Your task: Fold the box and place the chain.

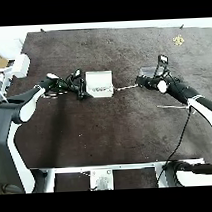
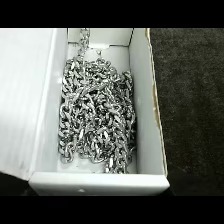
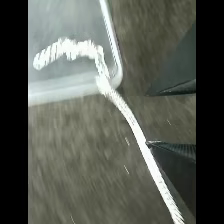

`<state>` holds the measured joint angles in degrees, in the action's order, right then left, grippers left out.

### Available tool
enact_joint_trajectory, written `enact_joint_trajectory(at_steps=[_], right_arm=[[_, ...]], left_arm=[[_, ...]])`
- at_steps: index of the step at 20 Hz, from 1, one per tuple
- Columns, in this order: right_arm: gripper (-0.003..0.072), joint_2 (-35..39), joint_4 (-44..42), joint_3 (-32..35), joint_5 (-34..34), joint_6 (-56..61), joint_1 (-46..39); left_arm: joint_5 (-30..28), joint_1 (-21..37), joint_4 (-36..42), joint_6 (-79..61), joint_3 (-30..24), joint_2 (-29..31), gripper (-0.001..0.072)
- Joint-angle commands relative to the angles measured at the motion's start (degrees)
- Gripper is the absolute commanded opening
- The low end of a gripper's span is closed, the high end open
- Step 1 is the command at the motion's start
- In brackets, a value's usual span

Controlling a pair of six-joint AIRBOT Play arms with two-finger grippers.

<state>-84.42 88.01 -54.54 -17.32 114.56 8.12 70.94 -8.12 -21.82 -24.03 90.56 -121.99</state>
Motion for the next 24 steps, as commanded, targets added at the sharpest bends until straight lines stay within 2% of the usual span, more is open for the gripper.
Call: enact_joint_trajectory(at_steps=[1, 4, 7, 8, 9, 12, 19, 21, 24], right_arm=[[0.0317, -4.2, -5.7, 0.5, 7.6, 1.2, -1.3], [0.0316, -6.4, -9.4, 0.5, 12.3, 1.2, 0.0], [0.0311, -10.4, -12.5, -1.2, 12.7, 1.2, 0.4], [0.0123, -11.1, -12.8, -1.8, 12.7, 1.3, 0.4], [0.0007, -11.1, -12.9, -2.1, 13.2, 1.2, 0.5], [0.0006, -5.8, -12.2, -2.1, 12.6, -2.1, 3.0], [0.0006, 13.0, -10.8, -2.1, 12.7, -10.5, 12.3], [0.0005, 15.8, -9.8, -2.1, 13.8, -10.5, 15.2], [0.0006, 17.0, -9.8, -2.9, 19.5, -10.5, 19.7]], left_arm=[[0.0, 0.0, 0.0, 0.0, 0.0, 0.0, 0.0346], [0.0, 0.0, 0.0, 0.0, 0.0, 0.0, 0.0346], [0.0, 0.0, 0.0, 0.0, 0.0, 0.0, 0.0345], [0.0, 0.0, 0.0, 0.0, 0.0, 0.0, 0.0346], [0.0, 0.0, 0.0, 0.0, 0.0, 0.0, 0.0346], [0.0, 0.0, 0.0, 0.0, 0.0, 0.0, 0.0346], [0.0, 0.0, 0.0, 0.0, 0.0, 0.0, 0.0345], [0.0, 0.0, 0.0, 0.0, 0.0, 0.0, 0.0346], [0.0, 0.0, 0.0, 0.0, 0.0, 0.0, 0.0346]])
